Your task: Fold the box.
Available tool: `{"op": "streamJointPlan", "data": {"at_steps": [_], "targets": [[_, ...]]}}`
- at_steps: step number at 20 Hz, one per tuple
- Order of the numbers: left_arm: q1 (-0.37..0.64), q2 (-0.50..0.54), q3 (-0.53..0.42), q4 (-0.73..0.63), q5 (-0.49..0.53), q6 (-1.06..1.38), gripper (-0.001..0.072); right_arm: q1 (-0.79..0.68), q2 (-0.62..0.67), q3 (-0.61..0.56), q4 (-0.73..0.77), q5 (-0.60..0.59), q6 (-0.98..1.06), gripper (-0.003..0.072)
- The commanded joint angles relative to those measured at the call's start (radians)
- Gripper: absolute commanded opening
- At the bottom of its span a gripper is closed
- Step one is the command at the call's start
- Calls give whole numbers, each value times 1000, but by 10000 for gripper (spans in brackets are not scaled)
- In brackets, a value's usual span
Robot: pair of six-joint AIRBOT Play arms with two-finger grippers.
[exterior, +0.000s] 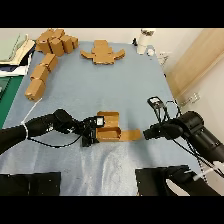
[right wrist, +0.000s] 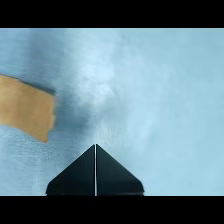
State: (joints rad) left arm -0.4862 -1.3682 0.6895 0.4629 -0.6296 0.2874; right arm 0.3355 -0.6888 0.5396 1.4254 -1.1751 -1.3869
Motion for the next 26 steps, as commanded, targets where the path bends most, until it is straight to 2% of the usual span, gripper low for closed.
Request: {"op": "streamJointPlan", "data": {"at_steps": [1, 4, 7, 19, 20, 21, 22, 26], "targets": [[0, 0, 1, 1, -1, 1, 470, -106, -102, -31, 201, 61, 20, 6], [0, 0, 1, 1, -1, 1, 470, -111, -240, -32, 441, 153, -149, 6], [0, 0, 1, 1, -1, 1, 470, -111, -298, -32, 628, 177, -281, 6], [0, 0, 1, 1, -1, 1, 469, -111, -272, -21, 691, 189, -343, 7], [0, 0, 1, 1, -1, 1, 470, -109, -263, -12, 712, 188, -352, 35], [0, 0, 1, 1, -1, 1, 469, -109, -249, -1, 736, 188, -354, 166], [0, 0, 1, 1, -1, 1, 470, -109, -233, 13, 754, 188, -353, 240], [0, 0, 1, 1, -1, 1, 470, -109, -205, 45, 781, 169, -349, 241]]}}
